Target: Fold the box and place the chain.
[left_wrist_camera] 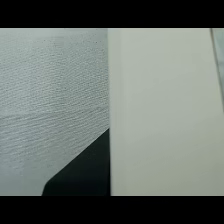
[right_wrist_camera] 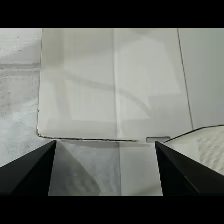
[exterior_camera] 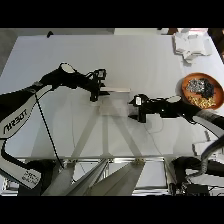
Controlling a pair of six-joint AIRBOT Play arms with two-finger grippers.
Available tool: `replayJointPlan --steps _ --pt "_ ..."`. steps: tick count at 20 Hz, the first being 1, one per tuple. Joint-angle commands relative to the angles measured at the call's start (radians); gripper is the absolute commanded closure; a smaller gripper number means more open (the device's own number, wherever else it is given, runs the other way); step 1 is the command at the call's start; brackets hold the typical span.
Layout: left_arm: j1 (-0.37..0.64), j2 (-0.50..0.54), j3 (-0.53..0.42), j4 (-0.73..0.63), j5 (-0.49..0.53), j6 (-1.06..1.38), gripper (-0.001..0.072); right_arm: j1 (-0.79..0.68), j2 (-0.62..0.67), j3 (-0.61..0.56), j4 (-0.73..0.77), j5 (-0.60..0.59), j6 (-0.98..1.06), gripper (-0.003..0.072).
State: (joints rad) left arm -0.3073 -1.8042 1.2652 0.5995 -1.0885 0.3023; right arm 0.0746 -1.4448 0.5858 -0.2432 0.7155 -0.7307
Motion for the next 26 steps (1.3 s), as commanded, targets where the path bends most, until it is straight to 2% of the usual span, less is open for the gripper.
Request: replayJointPlan --steps 1,4,7,11,16,21,26 --pt "0.000 -0.001 0.000 0.000 0.000 0.000 0.0692 0.001 -0.009 -0.001 0.080 -0.002 -0.014 -0.0007" --pt "0.000 -0.001 0.000 0.000 0.000 0.000 0.0692 0.001 -0.009 -0.001 0.143 -0.015 0.013 -0.0007" --pt "0.000 -0.001 0.000 0.000 0.000 0.000 0.0692 0.000 -0.001 -0.001 0.146 -0.077 0.114 -0.0007" --pt "0.000 -0.001 0.000 0.000 0.000 0.000 0.0692 0.000 0.018 0.000 0.165 -0.090 0.173 -0.0007" --pt "0.000 -0.001 0.000 0.000 0.000 0.000 0.0692 0.000 0.019 0.000 0.064 -0.099 0.383 -0.0007" --pt "0.000 -0.001 0.000 0.000 0.000 0.000 0.0692 0.000 0.019 0.000 0.064 -0.094 0.442 -0.0007" --pt "0.000 -0.001 0.000 0.000 0.000 0.000 0.0692 0.000 0.019 0.000 0.136 -0.043 0.308 -0.0007"
